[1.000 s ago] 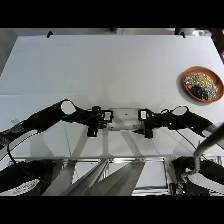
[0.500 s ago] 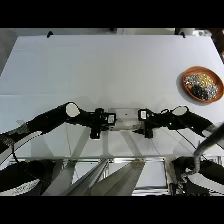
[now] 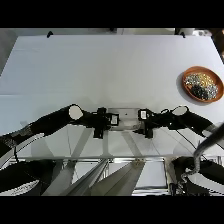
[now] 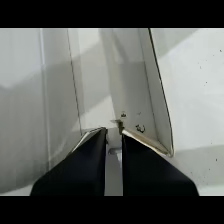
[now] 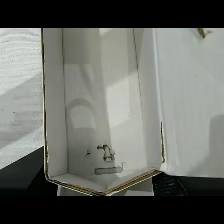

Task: Fold the box and place the chain.

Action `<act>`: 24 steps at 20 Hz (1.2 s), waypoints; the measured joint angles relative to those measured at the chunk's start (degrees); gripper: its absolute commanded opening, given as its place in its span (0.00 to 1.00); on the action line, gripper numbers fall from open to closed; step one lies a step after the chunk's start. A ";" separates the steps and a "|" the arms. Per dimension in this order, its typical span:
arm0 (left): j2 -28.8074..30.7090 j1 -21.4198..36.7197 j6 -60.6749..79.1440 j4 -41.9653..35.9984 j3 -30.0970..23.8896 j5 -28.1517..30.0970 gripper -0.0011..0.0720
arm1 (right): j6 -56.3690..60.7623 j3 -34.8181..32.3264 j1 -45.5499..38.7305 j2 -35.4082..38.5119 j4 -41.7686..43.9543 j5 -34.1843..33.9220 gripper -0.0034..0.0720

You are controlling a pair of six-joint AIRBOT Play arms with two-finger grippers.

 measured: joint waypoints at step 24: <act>0.81 -3.15 -0.83 0.26 -0.02 3.48 0.03 | 0.04 0.00 0.00 0.02 0.04 -0.02 0.59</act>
